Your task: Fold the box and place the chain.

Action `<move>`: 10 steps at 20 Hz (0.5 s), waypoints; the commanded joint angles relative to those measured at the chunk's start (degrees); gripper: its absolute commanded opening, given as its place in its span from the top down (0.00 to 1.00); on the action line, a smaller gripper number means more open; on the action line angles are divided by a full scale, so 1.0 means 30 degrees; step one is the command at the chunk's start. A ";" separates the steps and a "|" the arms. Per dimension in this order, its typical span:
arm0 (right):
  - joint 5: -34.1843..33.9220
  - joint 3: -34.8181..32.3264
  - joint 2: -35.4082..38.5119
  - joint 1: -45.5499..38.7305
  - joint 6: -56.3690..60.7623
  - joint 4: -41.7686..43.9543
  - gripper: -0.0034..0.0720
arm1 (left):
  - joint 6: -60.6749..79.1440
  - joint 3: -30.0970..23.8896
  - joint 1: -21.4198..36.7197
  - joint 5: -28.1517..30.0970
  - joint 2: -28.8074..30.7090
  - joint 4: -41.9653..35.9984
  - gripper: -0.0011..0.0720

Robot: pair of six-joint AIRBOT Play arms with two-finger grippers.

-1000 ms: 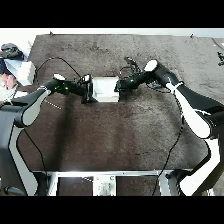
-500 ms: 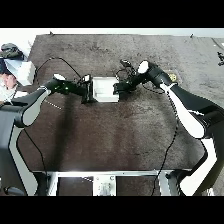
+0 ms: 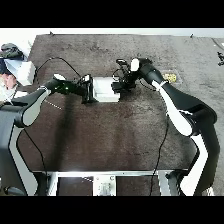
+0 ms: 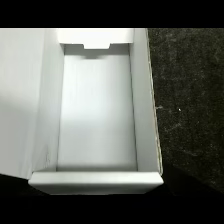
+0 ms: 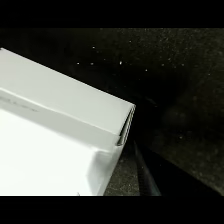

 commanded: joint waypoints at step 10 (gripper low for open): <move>0.1741 0.1639 -0.1435 0.1501 0.5450 -0.4189 0.51 | 0.0007 0.0015 0.0022 -0.0015 0.0015 -0.0029 0.54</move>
